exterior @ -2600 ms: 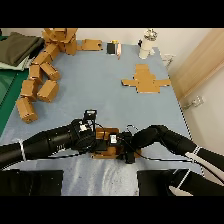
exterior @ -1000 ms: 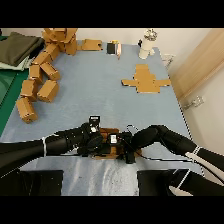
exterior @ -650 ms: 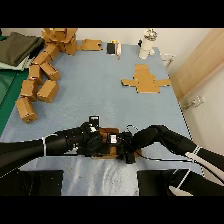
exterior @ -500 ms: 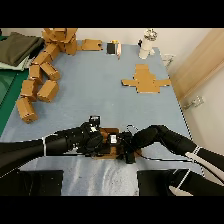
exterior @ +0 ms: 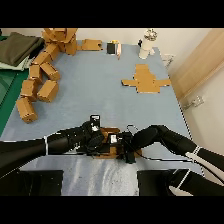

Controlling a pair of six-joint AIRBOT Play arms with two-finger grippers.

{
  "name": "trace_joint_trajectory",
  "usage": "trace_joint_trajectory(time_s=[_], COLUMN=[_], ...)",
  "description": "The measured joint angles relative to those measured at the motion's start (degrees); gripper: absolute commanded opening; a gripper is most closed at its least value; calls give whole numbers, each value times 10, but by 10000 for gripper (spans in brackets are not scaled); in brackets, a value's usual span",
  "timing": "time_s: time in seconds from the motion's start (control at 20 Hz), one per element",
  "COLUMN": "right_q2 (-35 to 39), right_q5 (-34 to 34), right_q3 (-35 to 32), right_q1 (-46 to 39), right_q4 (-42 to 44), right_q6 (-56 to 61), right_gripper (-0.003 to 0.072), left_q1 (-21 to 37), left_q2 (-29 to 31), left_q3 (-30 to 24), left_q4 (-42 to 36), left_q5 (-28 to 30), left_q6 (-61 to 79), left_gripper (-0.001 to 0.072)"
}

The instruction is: Fold the box.

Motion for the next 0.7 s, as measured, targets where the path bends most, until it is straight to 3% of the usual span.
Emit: trace_joint_trajectory(time_s=[0.3, 0.35, 0.4, 0.45, 0.7], right_q2=[0, 0, 0, 0, 0], right_q5=[0, 0, 0, 0, 0], right_q3=[0, 0, 0, 0, 0], right_q1=[0, 0, 0, 0, 0], right_q4=[0, 0, 0, 0, 0], right_q6=[0, -1, -1, -2, -1], right_gripper=[502, 502, 502, 502, 502], left_q1=[0, 0, 0, 0, 0], left_q2=[-5, -5, -6, -7, -6], left_q3=[1, 1, 1, 2, 15], left_q4=[1, 1, 2, 2, -2], left_q5=[-5, -5, -5, -5, -8], left_q6=[-1, -2, -1, -1, -1], left_gripper=[14, 100, 340, 387, 388])
